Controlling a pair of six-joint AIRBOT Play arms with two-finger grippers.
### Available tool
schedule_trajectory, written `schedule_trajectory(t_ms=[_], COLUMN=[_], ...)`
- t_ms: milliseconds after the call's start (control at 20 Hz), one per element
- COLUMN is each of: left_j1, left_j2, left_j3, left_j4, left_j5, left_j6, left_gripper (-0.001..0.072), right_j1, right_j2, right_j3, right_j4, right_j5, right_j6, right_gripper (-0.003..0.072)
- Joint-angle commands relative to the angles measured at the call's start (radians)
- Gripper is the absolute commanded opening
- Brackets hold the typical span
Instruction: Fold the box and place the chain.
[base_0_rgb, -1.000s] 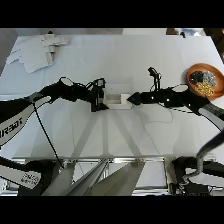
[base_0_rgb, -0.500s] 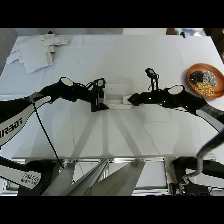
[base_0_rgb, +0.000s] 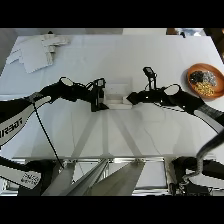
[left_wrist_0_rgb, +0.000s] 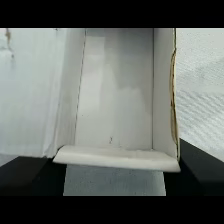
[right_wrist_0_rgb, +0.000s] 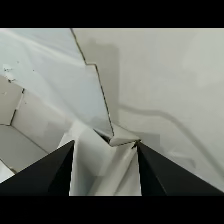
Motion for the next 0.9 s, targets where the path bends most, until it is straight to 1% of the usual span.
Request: schedule_trajectory(t_ms=[0,50,150,300,400,500,600,700,850], left_j1=[0.000,0.000,0.000,0.000,0.000,0.000,0.000,0.000,0.000], left_j2=[0.000,0.000,0.000,0.000,-0.001,0.000,-0.001,0.000,-0.001], left_j3=[0.001,0.001,0.001,0.001,0.001,0.001,0.001,0.001,0.001], left_j4=[0.000,0.000,0.000,0.000,0.000,0.000,0.000,0.000,0.000], left_j5=[0.000,0.000,0.000,0.000,-0.001,0.000,0.000,-0.001,-0.001], left_j6=[0.000,0.000,0.000,0.000,0.000,0.000,0.000,0.000,0.000], left_gripper=[0.0276,0.0276,0.0276,0.0276,0.0276,0.0276,0.0276,0.0276,0.0276], right_j1=[0.035,0.053,0.090,0.129,0.146,0.167,0.187,0.196,0.206], right_j2=[0.013,0.013,0.013,0.013,0.013,0.010,0.008,0.008,0.008], right_j3=[0.066,0.090,0.119,0.133,0.133,0.133,0.133,0.136,0.156], right_j4=[-0.340,-0.438,-0.558,-0.663,-0.732,-0.808,-0.854,-0.854,-0.854], right_j5=[-0.001,0.019,0.065,0.100,0.098,0.101,0.103,0.102,0.116], right_j6=[0.266,0.348,0.445,0.525,0.600,0.646,0.690,0.748,0.779], right_gripper=[0.0397,0.0397,0.0396,0.0391,0.0347,0.0347,0.0348,0.0348,0.0346])
